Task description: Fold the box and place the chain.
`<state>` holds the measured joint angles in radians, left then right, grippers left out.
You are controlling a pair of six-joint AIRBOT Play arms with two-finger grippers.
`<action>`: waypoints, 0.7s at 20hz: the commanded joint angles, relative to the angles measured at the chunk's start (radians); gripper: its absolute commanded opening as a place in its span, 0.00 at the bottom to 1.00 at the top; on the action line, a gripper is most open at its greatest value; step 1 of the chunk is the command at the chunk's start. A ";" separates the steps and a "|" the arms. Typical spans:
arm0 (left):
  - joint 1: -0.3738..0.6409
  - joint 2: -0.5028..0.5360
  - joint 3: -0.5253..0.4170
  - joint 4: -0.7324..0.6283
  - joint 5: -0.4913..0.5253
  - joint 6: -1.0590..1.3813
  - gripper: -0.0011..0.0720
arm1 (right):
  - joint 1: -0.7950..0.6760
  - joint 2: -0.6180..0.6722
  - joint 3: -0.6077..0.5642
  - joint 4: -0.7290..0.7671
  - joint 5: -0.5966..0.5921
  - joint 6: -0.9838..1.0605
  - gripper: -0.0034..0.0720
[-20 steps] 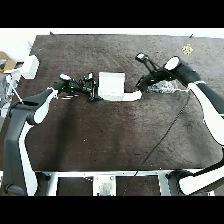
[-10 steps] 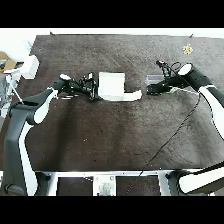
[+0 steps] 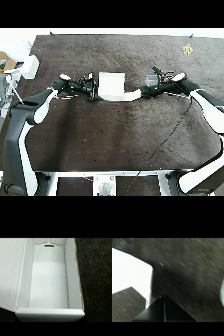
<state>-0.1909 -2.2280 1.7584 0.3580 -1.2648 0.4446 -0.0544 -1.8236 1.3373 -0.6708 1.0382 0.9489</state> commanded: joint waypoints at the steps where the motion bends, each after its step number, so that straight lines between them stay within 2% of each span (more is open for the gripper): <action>1: 0.001 0.001 0.000 0.000 0.000 0.000 0.24 | -0.001 -0.031 -0.001 0.181 0.020 -0.082 0.19; 2: 0.001 0.001 0.000 0.000 0.001 0.000 0.24 | -0.001 -0.034 -0.001 0.198 0.035 -0.089 0.56; 3: 0.001 0.001 0.000 0.000 0.001 0.000 0.24 | -0.001 -0.034 -0.001 0.201 0.047 -0.092 0.74; 7: 0.001 0.001 0.000 0.000 0.001 0.000 0.24 | 0.005 -0.034 -0.001 0.232 0.111 -0.093 0.73; 14: 0.001 0.001 0.000 0.000 0.000 0.000 0.24 | 0.068 -0.034 0.048 0.236 0.137 -0.071 0.73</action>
<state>-0.1909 -2.2280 1.7584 0.3580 -1.2644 0.4450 -0.0078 -1.8568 1.3613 -0.4335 1.1553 0.8616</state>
